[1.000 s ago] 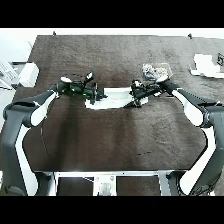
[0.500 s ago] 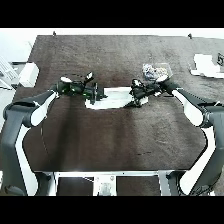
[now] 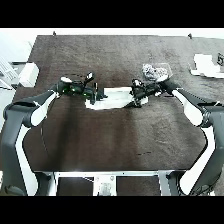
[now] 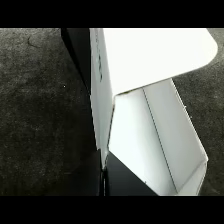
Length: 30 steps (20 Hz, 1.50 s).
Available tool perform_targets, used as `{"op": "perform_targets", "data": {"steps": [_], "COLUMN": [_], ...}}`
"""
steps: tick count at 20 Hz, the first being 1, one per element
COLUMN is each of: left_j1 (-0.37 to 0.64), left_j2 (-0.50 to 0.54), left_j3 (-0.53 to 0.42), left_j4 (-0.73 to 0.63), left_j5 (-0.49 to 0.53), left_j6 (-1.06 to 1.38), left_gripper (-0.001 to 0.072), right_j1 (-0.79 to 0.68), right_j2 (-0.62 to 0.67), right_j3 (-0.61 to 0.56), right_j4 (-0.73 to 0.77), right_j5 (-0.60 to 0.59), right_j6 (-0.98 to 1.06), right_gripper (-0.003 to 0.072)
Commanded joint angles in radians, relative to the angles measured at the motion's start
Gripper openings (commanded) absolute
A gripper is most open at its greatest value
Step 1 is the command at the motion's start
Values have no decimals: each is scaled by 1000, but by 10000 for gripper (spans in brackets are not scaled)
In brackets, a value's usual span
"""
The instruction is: Fold the box and place the chain.
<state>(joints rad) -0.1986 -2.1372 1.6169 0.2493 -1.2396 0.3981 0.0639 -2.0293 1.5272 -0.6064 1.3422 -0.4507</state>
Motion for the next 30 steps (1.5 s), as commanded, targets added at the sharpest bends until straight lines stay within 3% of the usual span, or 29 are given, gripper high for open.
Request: {"op": "perform_targets", "data": {"steps": [1,11,30], "left_j1": [0,1,1], "left_j2": [0,0,0], "left_j3": [0,0,0], "left_j4": [0,0,0], "left_j5": [1,1,2], "left_j6": [-1,0,-1], "left_gripper": [22,22,22], "right_j1": [4,-8,-18], "right_j2": [-12,-24,-45], "right_j3": [13,13,57], "right_j4": [10,39,32], "right_j5": [29,29,43], "right_j6": [5,77,32], "right_gripper": [674,674,674]}}
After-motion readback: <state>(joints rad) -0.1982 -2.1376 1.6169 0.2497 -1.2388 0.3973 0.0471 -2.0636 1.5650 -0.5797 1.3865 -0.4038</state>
